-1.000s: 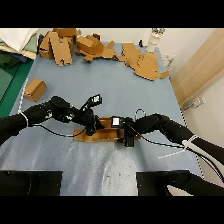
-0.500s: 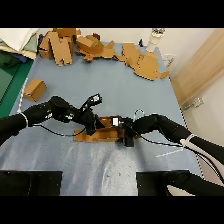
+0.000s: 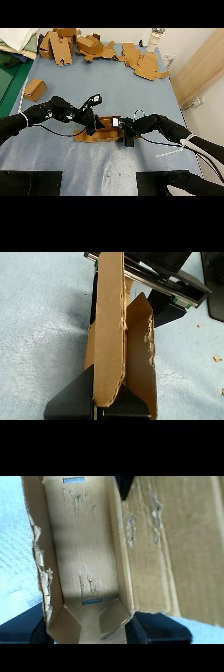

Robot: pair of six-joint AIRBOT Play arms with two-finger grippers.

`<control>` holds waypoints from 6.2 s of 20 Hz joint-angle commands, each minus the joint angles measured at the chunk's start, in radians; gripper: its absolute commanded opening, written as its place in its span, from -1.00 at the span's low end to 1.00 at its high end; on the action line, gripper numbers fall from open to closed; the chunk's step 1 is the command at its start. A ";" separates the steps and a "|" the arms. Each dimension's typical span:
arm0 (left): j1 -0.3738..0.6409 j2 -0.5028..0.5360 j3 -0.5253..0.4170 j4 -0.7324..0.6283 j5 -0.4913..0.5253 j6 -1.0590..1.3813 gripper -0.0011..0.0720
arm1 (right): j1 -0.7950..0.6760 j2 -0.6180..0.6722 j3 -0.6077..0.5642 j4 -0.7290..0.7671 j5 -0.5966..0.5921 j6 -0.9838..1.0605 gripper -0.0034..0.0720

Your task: Fold the box.

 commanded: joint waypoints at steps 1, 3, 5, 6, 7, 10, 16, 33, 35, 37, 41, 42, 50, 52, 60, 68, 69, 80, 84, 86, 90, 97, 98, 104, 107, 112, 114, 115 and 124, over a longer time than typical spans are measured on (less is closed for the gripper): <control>0.000 0.000 0.000 0.000 0.002 0.003 -0.93 | 0.000 0.000 0.001 -0.002 0.002 0.000 0.43; 0.000 0.000 0.000 0.000 0.002 0.002 -0.93 | 0.000 0.000 0.001 -0.002 0.005 0.000 0.42; 0.000 0.000 0.000 0.000 0.002 0.002 -0.93 | 0.000 0.000 0.001 -0.002 0.005 0.000 0.43; 0.000 0.000 0.000 0.000 0.002 0.003 -0.93 | 0.000 0.000 0.001 -0.002 0.007 0.000 0.43; 0.000 0.000 0.000 0.000 0.002 0.003 -0.93 | 0.000 0.000 0.001 -0.002 0.008 0.000 0.43; 0.000 0.000 0.000 0.001 0.002 0.003 -0.93 | 0.000 0.000 0.001 -0.002 0.008 0.000 0.42; 0.000 0.000 0.000 0.024 -0.007 0.002 -0.93 | 0.000 0.000 0.001 -0.002 0.008 0.000 0.42; 0.029 0.190 0.037 0.298 0.049 -0.179 0.07 | 0.000 0.000 0.001 -0.002 0.007 0.000 0.43; 0.053 0.238 0.037 0.369 0.047 -0.330 0.05 | 0.000 0.000 0.001 -0.003 0.008 0.000 0.42; 0.074 0.258 0.037 0.444 -0.010 -0.577 -0.94 | 0.000 0.000 0.001 -0.003 0.007 0.000 0.42; 0.072 0.248 0.026 0.581 -0.263 -0.910 -0.94 | 0.000 0.000 0.001 -0.003 0.008 0.000 0.42; 0.072 0.248 0.026 0.568 -0.322 -0.975 -0.94 | 0.000 0.000 0.001 -0.002 0.008 0.000 0.42; -0.053 0.212 0.034 -0.056 -0.029 -1.099 -0.94 | 0.000 0.000 0.001 -0.003 0.008 0.000 0.43; -0.028 0.160 0.034 -0.051 0.029 -1.101 -0.94 | 0.000 0.000 0.001 -0.003 0.008 0.000 0.42; -0.017 0.024 0.034 0.223 0.172 -1.269 -0.94 | 0.000 0.000 0.001 -0.002 0.008 0.000 0.42; -0.026 -0.029 0.035 0.250 0.156 -1.304 -0.94 | 0.000 0.000 0.001 -0.003 0.008 0.000 0.43; -0.025 -0.027 0.039 0.235 0.156 -1.288 -0.94 | 0.000 0.000 0.001 -0.003 0.007 0.000 0.42; 0.128 0.036 0.135 -0.101 -0.006 -0.801 -0.94 | 0.000 0.000 0.001 -0.002 -0.002 0.000 0.43; 0.316 0.069 0.133 -0.044 -0.032 -0.640 -0.94 | 0.000 0.000 0.001 -0.002 -0.002 0.000 0.42; 0.399 0.066 0.117 -0.045 -0.097 -0.476 -0.94 | 0.000 0.000 0.001 -0.003 -0.002 0.000 0.42; 0.472 0.079 0.046 0.126 -0.202 -0.161 -0.94 | 0.000 0.000 0.001 -0.002 -0.001 0.000 0.43; 0.259 0.143 -0.064 0.398 -0.204 0.105 0.73 | 0.000 0.000 0.001 -0.002 -0.001 0.000 0.42; 0.230 0.143 -0.064 0.399 -0.197 0.105 0.86 | 0.000 0.000 0.001 -0.002 -0.001 0.000 0.42; 0.099 0.143 -0.064 0.399 -0.177 0.072 0.83 | 0.000 0.000 0.001 -0.002 -0.001 0.000 0.43; 0.057 0.143 -0.064 0.399 -0.125 0.013 0.84 | 0.000 0.000 0.001 -0.002 -0.001 0.000 0.43; -0.002 0.143 -0.064 0.400 -0.063 -0.032 0.84 | 0.000 0.000 0.001 -0.002 -0.001 0.000 0.43; -0.022 0.143 -0.064 0.400 -0.038 -0.061 0.84 | 0.000 0.000 0.001 -0.002 -0.001 0.000 0.42; -0.031 0.143 -0.064 0.399 -0.029 -0.077 0.83 | 0.000 0.000 0.001 -0.002 -0.001 0.000 0.42; -0.117 0.142 -0.064 0.400 0.050 -0.079 0.83 | 0.000 0.000 0.001 -0.002 -0.001 0.000 0.43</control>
